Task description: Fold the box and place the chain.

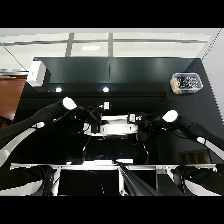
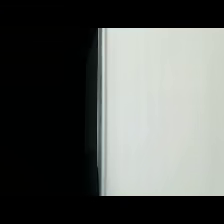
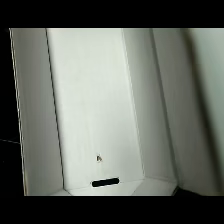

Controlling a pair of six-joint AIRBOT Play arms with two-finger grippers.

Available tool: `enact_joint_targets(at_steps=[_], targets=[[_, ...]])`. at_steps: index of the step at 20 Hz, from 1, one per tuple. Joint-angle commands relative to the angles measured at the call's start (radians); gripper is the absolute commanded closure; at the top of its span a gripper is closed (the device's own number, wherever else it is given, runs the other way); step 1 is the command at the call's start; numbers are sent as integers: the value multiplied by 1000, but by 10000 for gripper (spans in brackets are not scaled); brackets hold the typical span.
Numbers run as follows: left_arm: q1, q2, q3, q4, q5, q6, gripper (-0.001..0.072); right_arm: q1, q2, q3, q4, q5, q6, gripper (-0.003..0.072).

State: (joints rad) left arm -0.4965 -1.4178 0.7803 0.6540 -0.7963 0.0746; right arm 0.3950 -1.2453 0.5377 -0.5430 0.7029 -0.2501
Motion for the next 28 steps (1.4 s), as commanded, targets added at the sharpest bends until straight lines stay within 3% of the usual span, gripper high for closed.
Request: enact_joint_targets(at_steps=[1, 21, 23, 28], targets=[[0, 0, -1, 0, 0, 0, 684, 0, -1, 0, 10, 14, -18, -27], [0, 0, -1, 0, 1, 0, 683, 5, -10, -1, 8, 17, -15, -25], [0, 0, 0, 0, -1, 0, 684, 5, -10, -1, 8, 18, -15, 231], [0, 1, 0, 0, 0, 0, 683, 5, -10, -1, 8, 17, -15, 231]])
